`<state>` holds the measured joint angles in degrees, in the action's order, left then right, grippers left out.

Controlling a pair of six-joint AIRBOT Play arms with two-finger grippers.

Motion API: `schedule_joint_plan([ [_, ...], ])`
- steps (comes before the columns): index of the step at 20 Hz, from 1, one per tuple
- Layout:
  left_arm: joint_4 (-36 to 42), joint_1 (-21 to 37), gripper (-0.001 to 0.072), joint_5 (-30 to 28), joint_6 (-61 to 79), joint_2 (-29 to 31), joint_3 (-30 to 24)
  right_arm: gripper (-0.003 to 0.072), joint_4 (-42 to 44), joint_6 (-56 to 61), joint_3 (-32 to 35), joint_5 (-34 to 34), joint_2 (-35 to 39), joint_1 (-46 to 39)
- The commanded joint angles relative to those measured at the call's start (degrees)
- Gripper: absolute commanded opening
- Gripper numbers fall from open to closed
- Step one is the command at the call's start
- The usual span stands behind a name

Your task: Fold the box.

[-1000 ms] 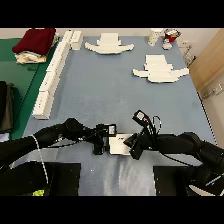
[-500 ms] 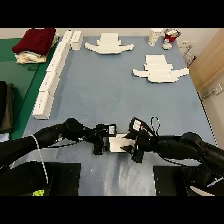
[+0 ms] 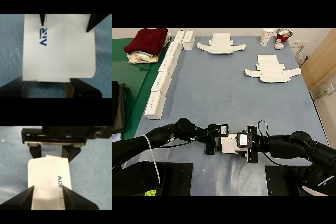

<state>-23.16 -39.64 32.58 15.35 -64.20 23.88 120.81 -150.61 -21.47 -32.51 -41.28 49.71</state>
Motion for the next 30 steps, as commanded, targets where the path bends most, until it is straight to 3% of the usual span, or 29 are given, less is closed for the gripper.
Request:
schedule_joint_plan([
  [1, 0.00, -0.02, 0.0466, 0.00, 0.02, -0.02, 0.07, 0.0546, -1.25, -4.52, -0.07, 1.95, -1.53, 0.04],
  [6, -0.02, -0.02, 0.0465, -0.02, 0.02, -0.02, 0.07, 0.0538, -1.57, -5.88, 0.13, 2.23, -1.57, 0.04],
  [8, -0.02, -0.02, 0.0465, 0.00, 0.02, -0.02, 0.07, 0.0413, -1.86, -5.90, 0.13, 2.21, -1.55, 0.04],
  [26, 0.00, -0.02, 0.0465, -0.02, 0.02, -0.02, 0.07, 0.0427, -4.94, -6.54, 0.00, 5.79, 2.64, 0.04],
  [30, 0.00, -0.02, 0.0465, 0.00, 0.02, -0.02, 0.07, 0.0402, -6.03, -6.49, 0.00, 6.16, 2.64, -0.04],
])
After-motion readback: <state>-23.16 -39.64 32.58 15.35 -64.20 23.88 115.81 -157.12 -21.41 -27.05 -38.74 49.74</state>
